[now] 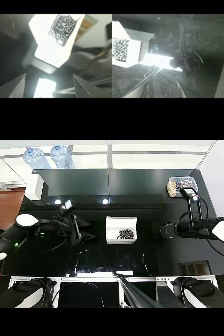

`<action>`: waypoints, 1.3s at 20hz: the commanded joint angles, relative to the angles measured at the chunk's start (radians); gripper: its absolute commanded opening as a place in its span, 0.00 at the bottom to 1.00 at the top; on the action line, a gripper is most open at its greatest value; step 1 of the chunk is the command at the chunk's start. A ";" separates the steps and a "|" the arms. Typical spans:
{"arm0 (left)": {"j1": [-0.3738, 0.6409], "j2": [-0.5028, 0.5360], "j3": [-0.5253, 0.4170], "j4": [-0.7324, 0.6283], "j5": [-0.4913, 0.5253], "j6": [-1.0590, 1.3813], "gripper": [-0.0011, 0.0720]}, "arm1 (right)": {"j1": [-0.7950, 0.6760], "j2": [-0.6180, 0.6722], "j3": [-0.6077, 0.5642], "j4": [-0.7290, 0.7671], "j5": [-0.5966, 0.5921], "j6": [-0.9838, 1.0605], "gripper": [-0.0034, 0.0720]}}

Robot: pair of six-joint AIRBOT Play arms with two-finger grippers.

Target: Fold the box and place the chain.

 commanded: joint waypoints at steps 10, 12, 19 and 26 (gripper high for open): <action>-0.222 -0.354 0.209 0.130 0.127 0.232 1.00 | 0.000 -0.001 -0.001 -0.003 -0.061 0.000 0.61; -0.261 -0.358 0.214 0.143 0.169 0.227 1.00 | 0.000 -0.001 -0.001 -0.003 -0.067 0.000 0.61; -0.287 -0.358 0.214 0.156 0.202 0.149 0.99 | 0.000 -0.001 -0.001 -0.002 -0.072 0.000 0.61; -0.295 -0.358 0.214 0.185 0.201 0.119 0.99 | 0.000 -0.001 -0.001 -0.003 -0.074 -0.001 0.61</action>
